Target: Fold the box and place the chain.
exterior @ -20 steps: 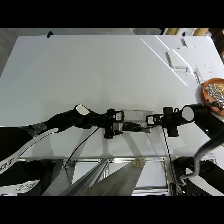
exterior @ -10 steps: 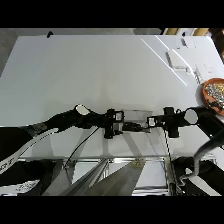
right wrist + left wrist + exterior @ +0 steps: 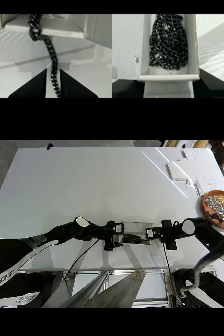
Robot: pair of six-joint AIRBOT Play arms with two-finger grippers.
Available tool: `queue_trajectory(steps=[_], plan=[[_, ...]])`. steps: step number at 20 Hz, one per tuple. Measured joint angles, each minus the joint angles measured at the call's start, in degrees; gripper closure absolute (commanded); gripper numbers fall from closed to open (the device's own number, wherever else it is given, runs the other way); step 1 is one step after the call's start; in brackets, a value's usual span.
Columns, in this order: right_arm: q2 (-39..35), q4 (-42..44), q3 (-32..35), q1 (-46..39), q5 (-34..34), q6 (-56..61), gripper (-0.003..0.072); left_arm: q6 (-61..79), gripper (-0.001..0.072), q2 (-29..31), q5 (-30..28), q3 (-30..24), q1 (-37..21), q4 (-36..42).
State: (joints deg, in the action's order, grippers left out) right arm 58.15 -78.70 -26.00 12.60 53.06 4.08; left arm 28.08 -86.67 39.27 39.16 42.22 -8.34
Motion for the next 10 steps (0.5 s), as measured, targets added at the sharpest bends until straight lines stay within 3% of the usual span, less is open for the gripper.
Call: queue_trajectory(steps=[2, 4, 10], plan=[[0.8, 0.3, -0.1, 0.0, 0.5, 0.0, 0.0620, 0.0, 0.0434, 0.0, 0.0, 0.0, 0.0, 0.0], [1.3, 0.5, -0.1, 0.0, 0.9, 0.0, 0.0657, 0.0, 0.0434, 0.0, 0.0, 0.0, 0.0, 0.0], [-4.1, 0.7, 0.1, 0.0, 1.7, 0.0, 0.0666, 0.0, 0.0434, 0.0, 0.0, 0.0, 0.0, 0.0]])
